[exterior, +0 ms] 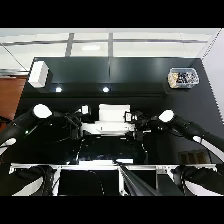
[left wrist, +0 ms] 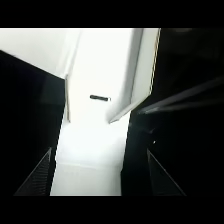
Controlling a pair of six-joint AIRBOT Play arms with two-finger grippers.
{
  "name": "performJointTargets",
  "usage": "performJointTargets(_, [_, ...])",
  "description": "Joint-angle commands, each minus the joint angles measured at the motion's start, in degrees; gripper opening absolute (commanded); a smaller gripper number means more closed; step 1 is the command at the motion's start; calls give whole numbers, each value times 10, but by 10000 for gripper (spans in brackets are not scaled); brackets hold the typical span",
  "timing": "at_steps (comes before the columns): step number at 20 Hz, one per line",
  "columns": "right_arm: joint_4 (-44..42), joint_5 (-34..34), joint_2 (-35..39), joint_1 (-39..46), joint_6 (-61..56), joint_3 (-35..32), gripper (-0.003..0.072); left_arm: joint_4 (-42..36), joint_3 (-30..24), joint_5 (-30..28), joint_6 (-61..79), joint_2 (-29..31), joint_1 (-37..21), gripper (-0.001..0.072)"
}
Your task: Fold the box and place the chain.
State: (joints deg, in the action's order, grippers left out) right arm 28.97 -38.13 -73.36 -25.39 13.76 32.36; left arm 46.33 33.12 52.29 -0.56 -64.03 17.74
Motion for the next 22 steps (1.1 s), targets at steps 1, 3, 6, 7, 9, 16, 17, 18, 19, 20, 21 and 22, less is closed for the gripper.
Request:
performJointTargets(1, [0,0,0,0,0,0,469,23,26,-24,64,-52,23,710])
performJointTargets(3, [0,0,0,0,0,0,469,17,36,-37,64,-72,35,709])
performJointTargets(6, [0,0,0,0,0,0,469,-30,39,-47,63,-84,43,707])
performJointTargets(7, [0,0,0,0,0,0,469,-40,40,-44,61,-83,45,687])
performJointTargets(9, [0,0,0,0,0,0,469,-56,42,-33,59,-83,45,546])
performJointTargets(16, [0,0,0,0,0,0,469,-78,43,21,59,-84,47,90])
performJointTargets(17, [0,0,0,0,0,0,470,-94,43,11,59,-84,47,90])
performJointTargets(18, [0,0,0,0,0,0,469,-110,43,-3,60,-84,47,90])
performJointTargets(19, [0,0,0,0,0,0,469,-126,43,-21,60,-84,47,91])
performJointTargets(20, [0,0,0,0,0,0,469,-143,43,-29,60,-86,47,91])
performJointTargets(21, [0,0,0,0,0,0,470,-160,43,-25,60,-90,47,91])
performJointTargets(22, [0,0,0,0,0,0,470,-171,43,-18,62,-94,50,90])
